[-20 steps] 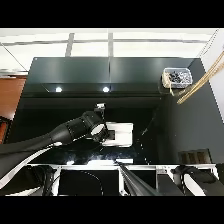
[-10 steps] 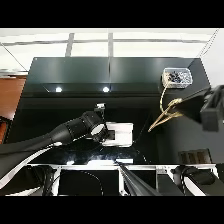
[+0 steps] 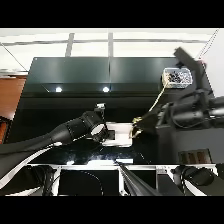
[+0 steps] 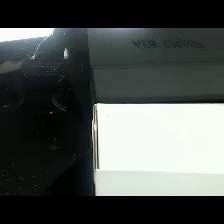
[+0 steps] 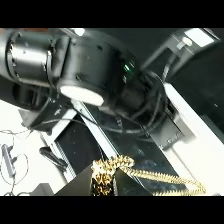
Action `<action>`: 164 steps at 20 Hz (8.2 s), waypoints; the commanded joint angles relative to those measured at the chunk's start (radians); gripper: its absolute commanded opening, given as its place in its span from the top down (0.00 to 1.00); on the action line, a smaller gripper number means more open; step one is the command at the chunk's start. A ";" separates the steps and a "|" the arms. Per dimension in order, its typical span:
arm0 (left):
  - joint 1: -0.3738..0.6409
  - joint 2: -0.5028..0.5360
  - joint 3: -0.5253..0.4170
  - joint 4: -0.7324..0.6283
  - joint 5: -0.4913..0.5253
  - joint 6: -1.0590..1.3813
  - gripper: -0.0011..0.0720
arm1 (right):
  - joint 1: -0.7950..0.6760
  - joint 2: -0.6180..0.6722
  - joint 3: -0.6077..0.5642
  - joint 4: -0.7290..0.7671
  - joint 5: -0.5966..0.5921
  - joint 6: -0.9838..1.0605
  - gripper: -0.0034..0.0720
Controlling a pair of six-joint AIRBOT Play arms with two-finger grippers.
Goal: Fold the box and place the chain.
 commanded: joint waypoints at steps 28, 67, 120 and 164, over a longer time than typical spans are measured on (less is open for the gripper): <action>0.000 -0.001 0.000 0.000 0.000 0.000 0.94 | -0.396 -0.228 -0.305 -0.743 -0.616 0.252 0.04; 0.000 -0.005 0.000 -0.003 -0.002 0.000 0.94 | -0.279 0.074 0.060 -0.243 0.157 0.032 0.94; 0.000 -0.005 0.000 -0.003 -0.001 0.000 0.94 | -0.447 -0.850 0.196 -0.615 -0.478 0.385 0.94; 0.000 -0.005 0.000 -0.003 -0.002 0.000 0.94 | 0.033 -0.010 -0.336 -0.058 -0.403 0.169 0.36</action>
